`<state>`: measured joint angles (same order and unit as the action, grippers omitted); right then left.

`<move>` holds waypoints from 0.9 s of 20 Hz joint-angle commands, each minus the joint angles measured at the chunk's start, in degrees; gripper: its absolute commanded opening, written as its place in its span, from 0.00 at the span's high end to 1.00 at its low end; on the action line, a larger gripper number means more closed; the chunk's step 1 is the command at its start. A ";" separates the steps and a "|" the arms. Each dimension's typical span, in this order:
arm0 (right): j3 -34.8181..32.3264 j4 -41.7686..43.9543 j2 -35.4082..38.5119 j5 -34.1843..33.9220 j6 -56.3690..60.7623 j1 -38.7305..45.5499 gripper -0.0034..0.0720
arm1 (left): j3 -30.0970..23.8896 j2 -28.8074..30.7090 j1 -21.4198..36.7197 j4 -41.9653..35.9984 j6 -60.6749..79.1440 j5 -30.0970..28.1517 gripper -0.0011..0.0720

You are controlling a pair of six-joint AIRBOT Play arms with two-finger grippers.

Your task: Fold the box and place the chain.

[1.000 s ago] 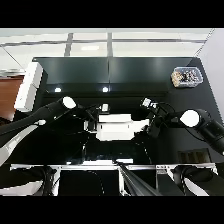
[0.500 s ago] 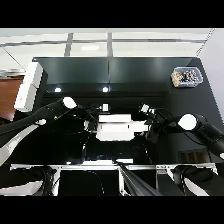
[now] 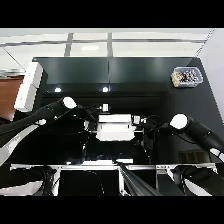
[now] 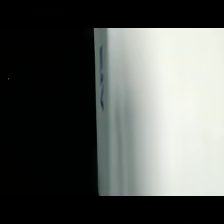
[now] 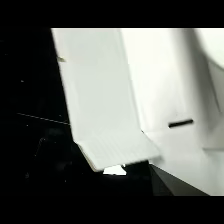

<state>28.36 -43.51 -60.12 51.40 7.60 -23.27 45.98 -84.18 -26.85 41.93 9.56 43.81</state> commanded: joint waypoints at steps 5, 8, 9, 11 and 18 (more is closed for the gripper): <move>1.27 1.46 -0.85 -3.21 -4.72 -2.69 0.03 | 0.02 -0.04 0.02 0.02 0.07 -0.13 0.95; 1.27 1.03 -0.85 -5.25 -5.07 -2.67 0.03 | 0.02 -0.04 0.02 0.02 0.07 -0.09 0.95; 1.27 1.03 -0.85 -5.79 -5.14 -2.69 0.03 | 0.02 -0.04 0.02 0.02 0.07 -0.09 0.95; 1.27 1.03 -0.85 -6.95 -5.11 -2.67 0.03 | 0.02 -0.04 0.02 0.02 0.07 -0.09 0.95; 1.27 -0.20 -0.87 -2.27 -5.11 -2.69 0.03 | 0.02 -0.04 0.02 0.02 0.07 -0.13 0.95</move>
